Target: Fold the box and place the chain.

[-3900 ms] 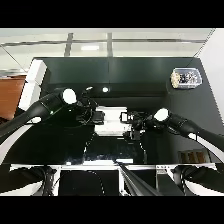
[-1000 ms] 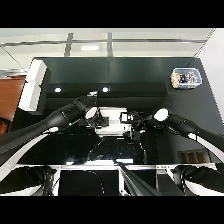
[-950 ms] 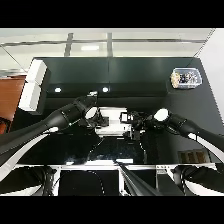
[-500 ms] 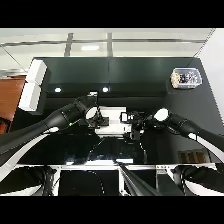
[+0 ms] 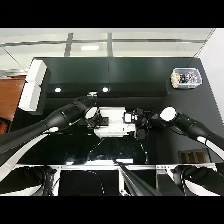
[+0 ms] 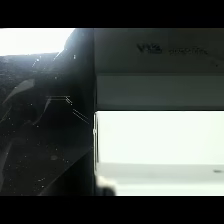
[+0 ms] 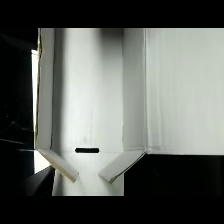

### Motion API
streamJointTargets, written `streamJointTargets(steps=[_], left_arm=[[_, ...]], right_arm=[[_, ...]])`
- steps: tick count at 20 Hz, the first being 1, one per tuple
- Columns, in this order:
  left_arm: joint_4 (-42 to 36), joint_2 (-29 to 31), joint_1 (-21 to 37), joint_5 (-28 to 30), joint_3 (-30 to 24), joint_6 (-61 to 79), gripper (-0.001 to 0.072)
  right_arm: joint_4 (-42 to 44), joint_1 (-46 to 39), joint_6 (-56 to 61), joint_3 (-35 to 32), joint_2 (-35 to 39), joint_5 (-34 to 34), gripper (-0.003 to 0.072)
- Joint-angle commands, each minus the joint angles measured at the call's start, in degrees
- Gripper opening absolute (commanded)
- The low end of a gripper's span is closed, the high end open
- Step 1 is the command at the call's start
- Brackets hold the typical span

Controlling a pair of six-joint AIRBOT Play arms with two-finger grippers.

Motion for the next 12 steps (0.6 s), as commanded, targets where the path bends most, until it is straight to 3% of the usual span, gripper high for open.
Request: streamJointTargets(steps=[1,2,4,5,6,12], left_arm=[[0.1,0.0,0.0,0.6,0.0,-0.1,0.0026],[0.0,0.0,0.0,0.9,0.0,-0.1,0.0026],[-0.5,0.0,0.0,2.0,0.0,-0.1,0.0026],[-1.2,0.0,0.0,2.5,0.0,-0.1,0.0026],[-1.3,0.0,0.0,3.0,0.0,-0.1,0.0026],[-1.3,0.0,0.0,3.0,0.0,0.0,0.0026]], right_arm=[[-0.8,-0.1,0.2,0.0,0.7,1.0,0.0523],[-0.7,-0.1,0.2,0.0,0.7,2.0,0.0482],[-0.6,-0.1,1.5,0.0,0.7,3.1,0.0473],[-0.6,-0.1,3.1,0.0,0.7,3.1,0.0393],[-0.5,-0.1,4.7,0.0,0.7,3.1,0.0217],[7.8,-0.1,5.4,0.0,-1.0,2.6,0.0196]])
